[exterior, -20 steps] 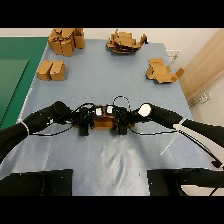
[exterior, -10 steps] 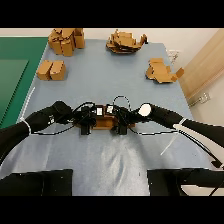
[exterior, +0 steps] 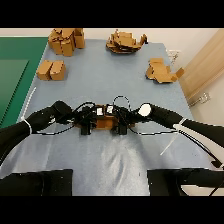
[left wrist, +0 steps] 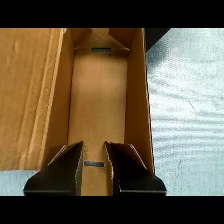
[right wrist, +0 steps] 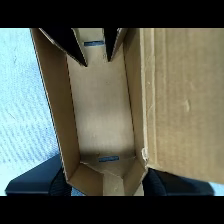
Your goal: Fold the box.
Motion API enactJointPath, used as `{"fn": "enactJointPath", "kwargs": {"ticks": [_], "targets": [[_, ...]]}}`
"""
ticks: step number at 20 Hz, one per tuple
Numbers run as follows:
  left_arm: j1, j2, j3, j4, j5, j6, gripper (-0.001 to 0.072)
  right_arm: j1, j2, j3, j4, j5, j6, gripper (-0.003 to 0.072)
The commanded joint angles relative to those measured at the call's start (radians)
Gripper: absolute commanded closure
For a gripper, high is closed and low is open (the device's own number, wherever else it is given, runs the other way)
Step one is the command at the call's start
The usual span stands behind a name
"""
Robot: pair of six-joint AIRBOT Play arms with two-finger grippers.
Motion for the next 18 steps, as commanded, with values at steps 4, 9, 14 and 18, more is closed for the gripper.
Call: {"fn": "enactJointPath", "kwargs": {"ticks": [4,9,14,18], "targets": [[0.0,0.0,0.001,-0.016,-0.001,0.006,0.0453,0.001,0.0,0.0,0.0,0.0,0.0,0.0298],[0.005,0.009,0.001,-0.01,0.039,0.003,0.0454,0.001,0.0,0.0,0.0,0.0,0.0,0.0298],[0.086,0.087,0.001,0.12,-0.002,-0.157,0.0474,0.001,0.0,0.0,0.0,0.0,0.0,0.0298],[0.164,0.178,0.001,0.357,-0.152,-0.412,0.0691,0.001,0.0,0.0,0.0,0.0,0.0,0.0298]]}}
